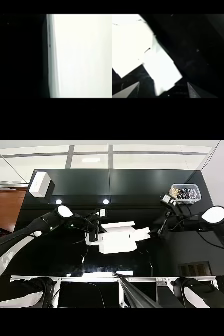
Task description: Fold the box and place the chain.
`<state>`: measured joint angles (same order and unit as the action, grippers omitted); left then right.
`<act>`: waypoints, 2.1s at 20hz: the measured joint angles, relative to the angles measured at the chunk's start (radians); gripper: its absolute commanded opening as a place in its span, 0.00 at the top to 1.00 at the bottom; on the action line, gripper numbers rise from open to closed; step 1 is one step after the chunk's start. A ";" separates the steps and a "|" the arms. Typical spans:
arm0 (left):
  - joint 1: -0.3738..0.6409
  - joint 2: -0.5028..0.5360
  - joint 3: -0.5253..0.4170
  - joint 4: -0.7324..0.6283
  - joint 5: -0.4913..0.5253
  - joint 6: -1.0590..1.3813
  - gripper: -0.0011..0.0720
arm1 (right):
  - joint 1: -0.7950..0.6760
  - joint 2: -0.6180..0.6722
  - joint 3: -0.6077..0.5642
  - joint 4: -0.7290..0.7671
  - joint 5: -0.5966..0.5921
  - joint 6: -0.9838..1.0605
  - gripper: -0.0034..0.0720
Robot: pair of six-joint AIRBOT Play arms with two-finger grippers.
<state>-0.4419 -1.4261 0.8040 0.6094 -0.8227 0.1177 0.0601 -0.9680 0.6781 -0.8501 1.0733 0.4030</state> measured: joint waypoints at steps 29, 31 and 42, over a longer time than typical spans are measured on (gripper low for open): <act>-0.019 -0.027 -0.002 0.063 0.034 0.062 0.95 | 0.319 -0.053 -0.225 0.063 -0.307 -0.340 0.01; -0.019 -0.027 -0.002 0.063 0.033 0.062 0.95 | 0.345 -0.066 -0.228 0.067 -0.332 -0.356 0.01; -0.019 -0.027 -0.002 0.064 0.033 0.060 0.95 | 0.367 -0.080 -0.163 0.204 -0.415 -0.433 0.01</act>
<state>-0.4614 -1.4528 0.8017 0.6735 -0.7898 0.1772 0.4274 -1.0481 0.5156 -0.6464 0.6586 -0.0296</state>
